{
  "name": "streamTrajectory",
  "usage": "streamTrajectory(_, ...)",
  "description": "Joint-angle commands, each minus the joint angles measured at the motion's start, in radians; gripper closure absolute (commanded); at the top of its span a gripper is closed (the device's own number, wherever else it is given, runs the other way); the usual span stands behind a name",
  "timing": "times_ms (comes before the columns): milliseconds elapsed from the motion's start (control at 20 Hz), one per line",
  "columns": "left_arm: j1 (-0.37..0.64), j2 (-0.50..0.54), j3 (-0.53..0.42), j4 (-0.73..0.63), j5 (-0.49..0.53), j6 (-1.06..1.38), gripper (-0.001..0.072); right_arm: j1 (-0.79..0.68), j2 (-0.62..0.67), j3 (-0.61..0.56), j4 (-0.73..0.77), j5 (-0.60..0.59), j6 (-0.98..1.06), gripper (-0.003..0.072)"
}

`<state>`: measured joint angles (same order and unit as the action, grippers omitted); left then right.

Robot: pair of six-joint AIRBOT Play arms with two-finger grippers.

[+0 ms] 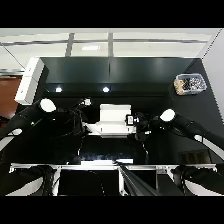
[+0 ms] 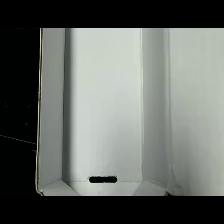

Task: Fold the box and place the chain.

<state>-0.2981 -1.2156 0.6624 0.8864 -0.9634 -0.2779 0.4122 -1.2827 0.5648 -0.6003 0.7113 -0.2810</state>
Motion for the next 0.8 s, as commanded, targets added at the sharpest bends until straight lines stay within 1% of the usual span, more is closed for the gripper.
streamTrajectory(0, -0.011, 0.008, 0.012, -0.009, -0.005, 0.044, 0.0055, -0.001, 0.000, 0.000, 0.000, 0.000, 0.001, 0.0211)
streamTrajectory(150, -0.079, 0.008, 0.013, -0.008, -0.008, 0.175, 0.0055, -0.001, 0.000, 0.000, 0.000, -0.001, 0.001, 0.0211)
streamTrajectory(300, -0.157, 0.008, 0.013, 0.008, 0.077, 0.200, 0.0056, 0.000, 0.000, 0.000, 0.000, -0.001, 0.001, 0.0212)
streamTrajectory(400, -0.177, 0.008, 0.013, 0.007, 0.127, 0.200, 0.0077, -0.001, 0.000, 0.000, 0.000, -0.001, 0.001, 0.0211)
streamTrajectory(450, -0.181, 0.008, 0.013, -0.011, 0.130, 0.200, 0.0088, -0.001, 0.000, 0.000, 0.000, -0.002, 0.001, 0.0211)
streamTrajectory(500, -0.182, 0.008, 0.013, -0.031, 0.121, 0.200, 0.0152, -0.001, 0.000, 0.000, 0.000, -0.002, 0.001, 0.0211)
streamTrajectory(550, -0.182, 0.008, 0.013, -0.044, 0.105, 0.199, 0.0317, -0.001, 0.000, 0.000, 0.000, -0.002, 0.001, 0.0211)
streamTrajectory(600, -0.182, 0.008, 0.013, -0.064, 0.095, 0.199, 0.0452, -0.001, 0.000, 0.000, 0.000, -0.004, 0.001, 0.0211)
streamTrajectory(650, -0.182, 0.007, 0.013, -0.089, 0.095, 0.195, 0.0567, -0.001, 0.000, 0.000, 0.000, -0.006, 0.001, 0.0211)
streamTrajectory(750, -0.182, 0.003, 0.013, -0.137, 0.094, 0.195, 0.0577, -0.001, 0.000, 0.000, 0.000, -0.005, 0.001, 0.0212)
